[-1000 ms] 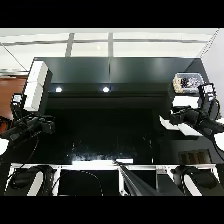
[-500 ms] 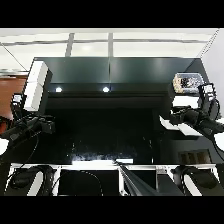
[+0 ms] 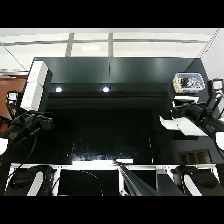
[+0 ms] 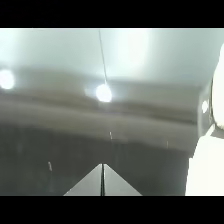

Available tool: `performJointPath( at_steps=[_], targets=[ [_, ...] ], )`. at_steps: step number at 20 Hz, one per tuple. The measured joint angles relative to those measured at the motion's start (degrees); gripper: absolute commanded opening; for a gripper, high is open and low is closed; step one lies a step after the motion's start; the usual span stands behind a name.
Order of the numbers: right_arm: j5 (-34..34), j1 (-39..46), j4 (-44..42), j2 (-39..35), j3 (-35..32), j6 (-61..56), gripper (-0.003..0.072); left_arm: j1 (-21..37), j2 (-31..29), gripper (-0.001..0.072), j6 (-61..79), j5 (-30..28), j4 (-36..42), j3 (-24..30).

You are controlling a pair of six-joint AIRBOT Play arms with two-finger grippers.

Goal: Fold the box and place the chain.

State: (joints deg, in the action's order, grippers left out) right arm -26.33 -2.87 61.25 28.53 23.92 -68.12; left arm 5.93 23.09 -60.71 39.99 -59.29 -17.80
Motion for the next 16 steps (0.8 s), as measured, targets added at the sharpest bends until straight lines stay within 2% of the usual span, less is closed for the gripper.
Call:
performJointPath(
  at_steps=[1, 2, 3, 4, 6, 9, 13, 16],
  targets=[
    [2.60, 0.00, -1.09, 0.11, 0.00, -0.02, 0.0019, 0.00, 0.04, 0.0065, -0.02, -1.60, 1.05, 0.04],
    [5.51, 0.00, -1.99, 0.44, 0.02, -0.04, 0.0182, 0.00, 0.37, 0.0298, 0.00, -3.26, 2.36, 0.04],
    [8.52, 0.26, -2.67, 1.14, 0.22, -0.26, 0.0521, -0.09, 0.87, 0.0592, 0.00, -4.59, 3.65, -0.13],
    [10.58, 1.01, -3.23, 2.45, 0.83, -1.01, 0.0720, -0.33, 1.66, 0.0717, 0.00, -6.27, 5.03, -0.52],
    [11.13, 3.19, -3.80, 6.34, 3.10, -2.45, 0.0720, -1.51, 4.26, 0.0717, 0.57, -7.82, 6.60, -2.05],
    [2.75, 7.72, -0.55, 15.72, 11.19, -4.22, 0.0720, -5.09, 9.70, 0.0716, 3.82, -4.70, 6.67, -6.36],
    [-13.90, 18.88, 17.62, 28.37, 26.25, -12.90, 0.0720, -9.42, 16.70, 0.0714, -5.03, 3.26, -4.85, -12.61],
    [-21.68, 32.63, 27.65, 34.73, 32.81, -19.52, 0.0720, -10.56, 19.15, 0.0713, -13.35, 8.31, -13.62, -14.78]
  ],
)
